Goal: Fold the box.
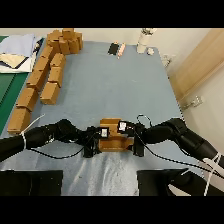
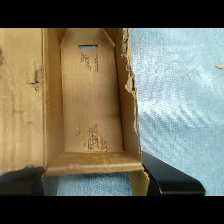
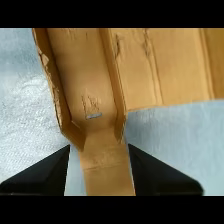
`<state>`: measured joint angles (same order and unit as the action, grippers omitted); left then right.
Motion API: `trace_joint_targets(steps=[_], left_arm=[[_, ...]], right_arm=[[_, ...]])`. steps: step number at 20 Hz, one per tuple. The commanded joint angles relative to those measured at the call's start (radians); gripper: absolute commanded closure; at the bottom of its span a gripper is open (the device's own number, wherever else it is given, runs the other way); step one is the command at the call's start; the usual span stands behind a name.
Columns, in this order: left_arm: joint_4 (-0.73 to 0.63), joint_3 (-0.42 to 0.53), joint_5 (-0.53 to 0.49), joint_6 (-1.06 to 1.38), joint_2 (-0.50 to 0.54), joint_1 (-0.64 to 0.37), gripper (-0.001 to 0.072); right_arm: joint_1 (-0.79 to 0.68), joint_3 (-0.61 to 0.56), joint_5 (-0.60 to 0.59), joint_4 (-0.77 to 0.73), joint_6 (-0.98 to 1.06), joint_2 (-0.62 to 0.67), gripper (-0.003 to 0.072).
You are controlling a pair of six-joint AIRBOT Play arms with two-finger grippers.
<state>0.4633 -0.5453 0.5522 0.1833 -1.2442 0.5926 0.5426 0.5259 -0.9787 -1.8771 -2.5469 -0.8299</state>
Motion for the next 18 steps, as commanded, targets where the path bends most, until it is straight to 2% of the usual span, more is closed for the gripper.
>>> trace_joint_targets(steps=[1,2,6,7,14,16,18], left_arm=[[0.000,0.000,0.000,0.000,-0.001,0.000,0.0299],[0.000,0.000,0.000,0.000,-0.001,0.000,0.0300],[0.000,0.000,0.000,0.000,-0.001,0.000,0.0299],[0.000,0.000,0.000,0.000,0.000,0.000,0.0300],[0.000,0.000,0.000,0.000,-0.001,0.000,0.0300],[0.000,0.000,0.000,0.000,-0.001,0.000,0.0300],[0.000,0.000,0.000,0.000,-0.001,0.000,0.0299]], right_arm=[[0.001,-0.003,0.048,-0.069,-0.130,-0.032,0.0224],[0.002,-0.003,0.039,-0.081,-0.134,-0.031,0.0349],[0.002,-0.004,0.039,-0.158,-0.198,-0.029,0.0439],[0.008,-0.004,0.043,-0.174,-0.220,-0.029,0.0610],[0.085,-0.004,0.127,-0.165,-0.222,-0.092,0.0610],[0.089,-0.004,0.125,-0.165,-0.222,-0.096,0.0502],[0.089,-0.004,0.125,-0.165,-0.222,-0.095,0.0500]])
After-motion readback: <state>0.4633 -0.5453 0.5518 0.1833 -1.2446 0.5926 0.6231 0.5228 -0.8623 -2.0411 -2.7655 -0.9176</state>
